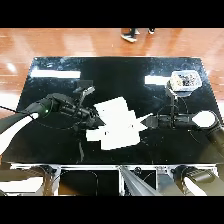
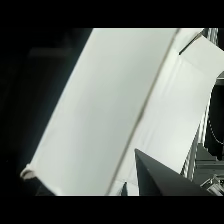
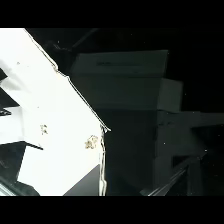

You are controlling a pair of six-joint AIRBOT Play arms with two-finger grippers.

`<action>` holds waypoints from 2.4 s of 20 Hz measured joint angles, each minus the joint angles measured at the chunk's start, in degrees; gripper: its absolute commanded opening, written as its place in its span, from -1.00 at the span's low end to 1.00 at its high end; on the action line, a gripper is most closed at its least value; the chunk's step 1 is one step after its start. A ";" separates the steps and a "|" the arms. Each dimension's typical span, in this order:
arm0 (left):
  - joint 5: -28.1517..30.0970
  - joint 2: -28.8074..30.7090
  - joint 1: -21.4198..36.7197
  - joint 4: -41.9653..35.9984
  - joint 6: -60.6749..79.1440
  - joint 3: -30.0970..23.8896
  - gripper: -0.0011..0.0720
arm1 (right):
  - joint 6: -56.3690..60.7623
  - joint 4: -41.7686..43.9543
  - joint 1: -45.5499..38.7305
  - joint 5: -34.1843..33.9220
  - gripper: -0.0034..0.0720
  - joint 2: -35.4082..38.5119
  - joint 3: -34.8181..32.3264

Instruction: Fold the box and place the chain.

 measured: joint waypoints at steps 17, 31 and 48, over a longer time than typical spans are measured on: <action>4.42 -5.92 -1.38 -1.57 3.32 0.42 -0.91 | 0.22 0.59 0.00 -0.11 0.98 0.00 0.00; 9.51 -5.57 -5.97 22.03 -2.25 18.73 -0.93 | -9.38 -21.14 -18.03 18.34 0.97 0.00 16.41; -11.39 1.07 -13.60 27.80 -1.84 9.51 -0.92 | -28.63 -14.64 -19.58 11.34 0.97 0.00 12.00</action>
